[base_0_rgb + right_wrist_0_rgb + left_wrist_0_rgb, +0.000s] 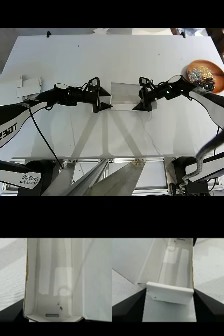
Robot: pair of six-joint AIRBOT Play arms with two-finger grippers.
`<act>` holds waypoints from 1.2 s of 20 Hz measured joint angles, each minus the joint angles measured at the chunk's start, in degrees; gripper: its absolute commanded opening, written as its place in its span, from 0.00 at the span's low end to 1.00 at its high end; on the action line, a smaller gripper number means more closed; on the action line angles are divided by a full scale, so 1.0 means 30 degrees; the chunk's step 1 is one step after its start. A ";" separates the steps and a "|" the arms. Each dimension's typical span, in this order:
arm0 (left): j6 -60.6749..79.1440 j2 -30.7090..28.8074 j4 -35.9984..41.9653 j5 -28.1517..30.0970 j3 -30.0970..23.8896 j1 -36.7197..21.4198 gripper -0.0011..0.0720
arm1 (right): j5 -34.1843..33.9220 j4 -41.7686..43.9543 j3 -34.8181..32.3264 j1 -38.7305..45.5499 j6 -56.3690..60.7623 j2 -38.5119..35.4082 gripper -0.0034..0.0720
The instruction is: Fold the box and place the chain.
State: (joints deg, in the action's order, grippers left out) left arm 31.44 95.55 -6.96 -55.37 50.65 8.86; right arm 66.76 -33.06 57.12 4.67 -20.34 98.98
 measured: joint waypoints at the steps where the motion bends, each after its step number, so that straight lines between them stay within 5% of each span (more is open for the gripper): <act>1: 0.0007 0.0000 -0.0015 -0.0066 0.0000 -0.0102 0.93 | 0.0022 0.0029 0.0000 -0.0007 -0.0015 0.0000 0.49; 10: -0.0437 0.0226 -0.0976 -0.1545 0.0255 -0.1370 0.89 | 0.0124 0.0007 0.0007 -0.0022 -0.0044 0.0000 0.49; 24: -0.0874 0.0991 -0.1887 -0.1574 0.1647 -0.0444 0.89 | 0.0087 0.0015 0.0007 -0.0015 0.0044 0.0000 0.49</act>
